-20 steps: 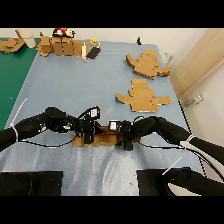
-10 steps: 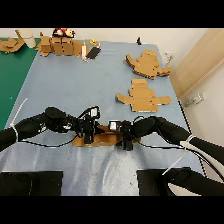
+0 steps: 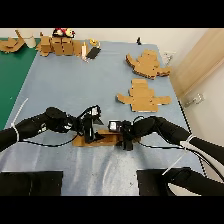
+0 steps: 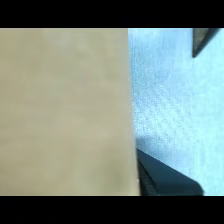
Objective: Fold the box.
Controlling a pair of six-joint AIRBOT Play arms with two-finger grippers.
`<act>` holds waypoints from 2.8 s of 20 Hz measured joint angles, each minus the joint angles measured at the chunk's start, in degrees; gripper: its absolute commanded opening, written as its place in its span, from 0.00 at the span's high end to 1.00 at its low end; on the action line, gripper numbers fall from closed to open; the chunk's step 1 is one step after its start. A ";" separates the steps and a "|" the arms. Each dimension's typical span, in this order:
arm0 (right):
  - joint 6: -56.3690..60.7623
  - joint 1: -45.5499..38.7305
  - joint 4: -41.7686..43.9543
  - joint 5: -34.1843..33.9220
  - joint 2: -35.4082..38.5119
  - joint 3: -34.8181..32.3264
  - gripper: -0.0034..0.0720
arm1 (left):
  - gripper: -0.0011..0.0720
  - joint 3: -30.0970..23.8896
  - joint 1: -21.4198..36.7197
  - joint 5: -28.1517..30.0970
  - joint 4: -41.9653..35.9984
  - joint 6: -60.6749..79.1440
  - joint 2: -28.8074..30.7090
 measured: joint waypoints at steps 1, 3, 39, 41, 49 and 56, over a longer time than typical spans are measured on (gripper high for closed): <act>-0.02 0.00 0.00 -0.02 0.00 0.00 0.37 | 0.02 0.04 0.02 0.50 0.76 -1.95 0.48; 0.00 0.00 0.00 -0.04 0.00 0.00 0.37 | 0.01 0.04 0.02 1.03 5.25 -7.23 2.14; 0.04 -0.04 -0.11 0.04 0.00 0.00 0.37 | 0.97 -2.80 -13.11 29.49 2.80 -85.81 6.73; 0.02 -0.04 -0.11 -0.07 0.00 0.00 0.37 | 0.97 -2.80 -13.11 29.38 2.73 -85.59 6.49; 0.04 -0.04 0.04 -0.15 0.00 0.00 0.37 | 0.97 -2.69 -10.75 23.93 2.82 -85.33 2.29; -0.07 -0.02 0.02 -0.17 0.00 0.00 0.37 | 0.97 -2.54 -7.52 18.95 3.08 -85.07 1.14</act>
